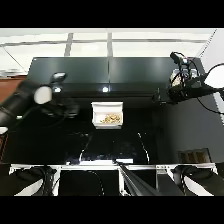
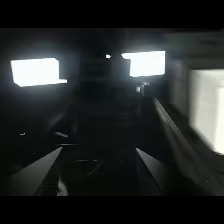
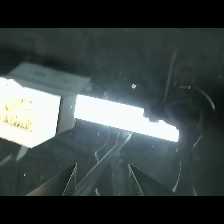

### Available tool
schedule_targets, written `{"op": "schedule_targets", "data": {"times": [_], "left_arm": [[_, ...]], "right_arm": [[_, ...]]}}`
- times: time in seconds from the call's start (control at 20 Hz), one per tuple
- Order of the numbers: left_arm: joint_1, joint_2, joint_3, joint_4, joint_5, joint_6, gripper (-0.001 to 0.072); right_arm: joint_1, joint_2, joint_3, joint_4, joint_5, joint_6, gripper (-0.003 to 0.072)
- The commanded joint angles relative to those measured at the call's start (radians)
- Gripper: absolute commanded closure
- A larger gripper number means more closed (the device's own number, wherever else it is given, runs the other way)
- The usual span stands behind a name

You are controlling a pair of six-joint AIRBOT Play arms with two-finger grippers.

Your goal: Fold the box and place the chain.

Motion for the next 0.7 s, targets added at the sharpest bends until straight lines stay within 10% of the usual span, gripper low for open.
{"op": "schedule_targets", "data": {"times": [0.0, 0.1, 0.15, 0.3, 0.65], "left_arm": [[0.321, 0.025, -0.203, -0.632, 0.136, 0.588, 0.0191], [0.378, -0.032, -0.247, -0.872, 0.130, 1.223, 0.0158], [0.370, -0.058, -0.248, -0.888, 0.130, 1.501, -0.0011], [0.302, -0.109, -0.248, -0.890, 0.166, 1.990, -0.0008], [0.122, -0.283, -0.175, -0.898, 0.249, 2.189, -0.0007]], "right_arm": [[-0.001, -0.002, -0.009, -0.003, -0.069, 0.000, 0.0320], [-0.001, -0.003, -0.013, -0.003, -0.093, 0.000, 0.0320], [-0.001, -0.003, -0.013, -0.003, -0.097, 0.000, 0.0320], [-0.001, -0.004, -0.013, -0.004, -0.099, 0.000, 0.0320], [0.000, -0.004, -0.013, -0.003, -0.101, 0.000, 0.0320]]}}
